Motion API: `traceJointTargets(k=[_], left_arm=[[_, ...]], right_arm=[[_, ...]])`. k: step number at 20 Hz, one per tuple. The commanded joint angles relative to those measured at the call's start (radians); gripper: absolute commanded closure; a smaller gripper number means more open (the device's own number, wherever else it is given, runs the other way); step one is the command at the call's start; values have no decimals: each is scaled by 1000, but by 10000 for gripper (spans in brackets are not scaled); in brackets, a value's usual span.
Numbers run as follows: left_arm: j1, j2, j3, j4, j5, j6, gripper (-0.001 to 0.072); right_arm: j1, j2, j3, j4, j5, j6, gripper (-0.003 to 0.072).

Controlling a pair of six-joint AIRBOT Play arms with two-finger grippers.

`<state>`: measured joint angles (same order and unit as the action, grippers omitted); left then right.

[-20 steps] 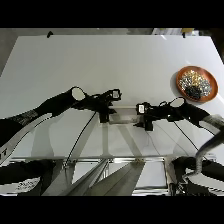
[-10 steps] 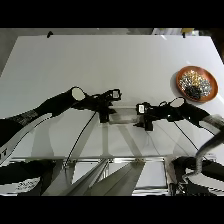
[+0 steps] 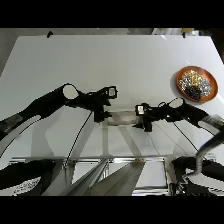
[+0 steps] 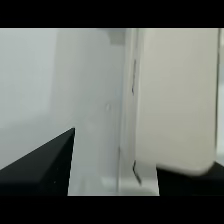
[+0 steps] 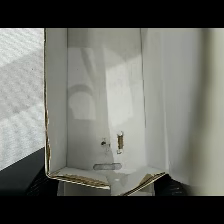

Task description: Fold the box and place the chain.

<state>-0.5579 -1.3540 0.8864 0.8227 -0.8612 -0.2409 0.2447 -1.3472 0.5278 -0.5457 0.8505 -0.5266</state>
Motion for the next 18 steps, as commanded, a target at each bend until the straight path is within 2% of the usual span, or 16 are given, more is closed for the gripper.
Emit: traceJointTargets(k=[1, 2, 4, 5, 8, 10, 12, 16, 18], left_arm=[[11, 87, 1, 196, -109, -211, 244], [10, 116, 1, 222, -140, -241, 334], [5, 173, 1, 216, -202, -243, 612], [-4, 198, 1, 201, -227, -241, 705], [-64, 219, 1, 139, -248, -243, 707], [-130, 206, 1, 124, -180, -243, 707], [-168, 185, 1, 106, -43, -243, 707], [-178, 104, 1, 68, 313, -380, 707], [-173, 50, 1, 68, 428, -487, 706]], right_arm=[[-1, 1, 0, 1, -2, 2, 288], [-1, 1, 0, 1, -1, 2, 288], [-1, 1, 0, 1, -1, 2, 288], [-1, 1, 0, 1, -1, 2, 288], [-1, 1, 0, 1, -1, 2, 288], [-1, 1, 0, 1, -1, 2, 288], [-1, 1, 0, 1, -1, 2, 288], [-1, 1, 0, 1, -2, 2, 288], [-1, 1, 0, 1, -1, 2, 287]])
